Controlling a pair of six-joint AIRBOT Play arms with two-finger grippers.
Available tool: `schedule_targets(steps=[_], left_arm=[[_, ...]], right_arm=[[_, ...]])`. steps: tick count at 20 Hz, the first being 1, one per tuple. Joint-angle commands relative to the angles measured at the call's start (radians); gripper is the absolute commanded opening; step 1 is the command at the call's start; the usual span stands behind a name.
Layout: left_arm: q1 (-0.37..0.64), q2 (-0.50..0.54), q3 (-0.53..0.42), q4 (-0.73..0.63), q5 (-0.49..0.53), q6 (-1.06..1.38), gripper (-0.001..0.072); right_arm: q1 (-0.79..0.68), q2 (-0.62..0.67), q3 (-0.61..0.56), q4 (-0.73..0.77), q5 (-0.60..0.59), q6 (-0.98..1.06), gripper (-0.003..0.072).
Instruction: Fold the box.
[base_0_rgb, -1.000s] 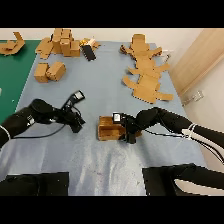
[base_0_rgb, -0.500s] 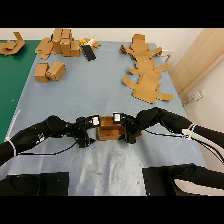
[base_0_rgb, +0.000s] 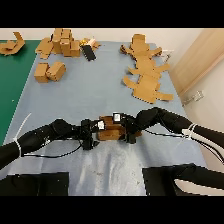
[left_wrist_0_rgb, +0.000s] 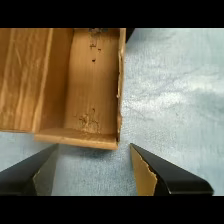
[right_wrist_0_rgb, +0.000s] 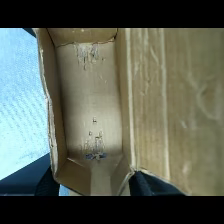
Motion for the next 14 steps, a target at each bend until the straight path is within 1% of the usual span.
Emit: schedule_targets(steps=[1,4,6,9,14], left_arm=[[-0.005,-0.002,0.016,-0.043,0.012,0.000,0.0674],[-0.005,-0.010,0.039,-0.043,0.008,0.000,0.0674],[-0.005,-0.040,0.051,-0.043,-0.015,0.000,0.0674],[-0.005,-0.075,0.053,-0.043,-0.019,0.002,0.0674],[-0.005,-0.076,0.064,-0.043,-0.021,0.016,0.0672]], right_arm=[[0.000,0.000,0.001,0.000,0.000,0.000,0.0511],[0.000,0.000,0.001,0.000,0.000,0.000,0.0511],[0.000,0.000,0.001,0.000,0.000,0.000,0.0511],[0.000,0.000,0.001,0.000,0.000,0.000,0.0511],[0.000,0.000,0.001,0.000,0.000,0.000,0.0511]])
